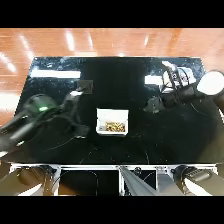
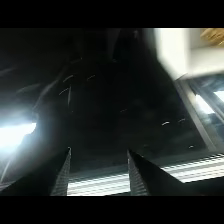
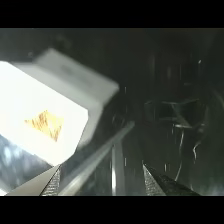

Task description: Fold the box and place the chain.

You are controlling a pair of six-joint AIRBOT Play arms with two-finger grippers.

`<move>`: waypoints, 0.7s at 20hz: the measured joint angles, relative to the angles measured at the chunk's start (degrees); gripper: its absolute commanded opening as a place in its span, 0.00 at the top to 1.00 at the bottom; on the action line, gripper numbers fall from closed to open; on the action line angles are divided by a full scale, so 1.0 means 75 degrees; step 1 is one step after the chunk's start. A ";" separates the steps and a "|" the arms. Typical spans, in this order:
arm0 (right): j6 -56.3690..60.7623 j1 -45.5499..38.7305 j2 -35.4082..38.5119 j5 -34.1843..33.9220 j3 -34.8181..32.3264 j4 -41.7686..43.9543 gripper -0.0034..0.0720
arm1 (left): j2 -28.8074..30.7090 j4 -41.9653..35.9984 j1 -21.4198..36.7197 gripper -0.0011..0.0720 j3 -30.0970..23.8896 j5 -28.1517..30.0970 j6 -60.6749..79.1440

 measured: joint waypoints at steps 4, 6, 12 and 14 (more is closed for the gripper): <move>-0.0178 0.0265 -0.1923 0.0125 0.2159 0.0000 0.13 | 0.1457 -0.0644 0.1259 0.35 -0.0901 -0.0708 0.0676; -0.0801 0.0580 -0.2882 0.0332 0.3101 0.0026 0.13 | 0.1763 -0.0901 0.1859 0.35 -0.1160 -0.1023 0.1099; -0.2649 0.1731 -0.4220 0.0930 0.4109 0.0096 0.14 | 0.1883 -0.1189 0.2640 0.35 -0.1402 -0.1647 0.1955; -0.3005 0.1985 -0.4363 0.1023 0.4188 0.0157 0.14 | 0.1868 -0.1279 0.2704 0.35 -0.1419 -0.1833 0.2075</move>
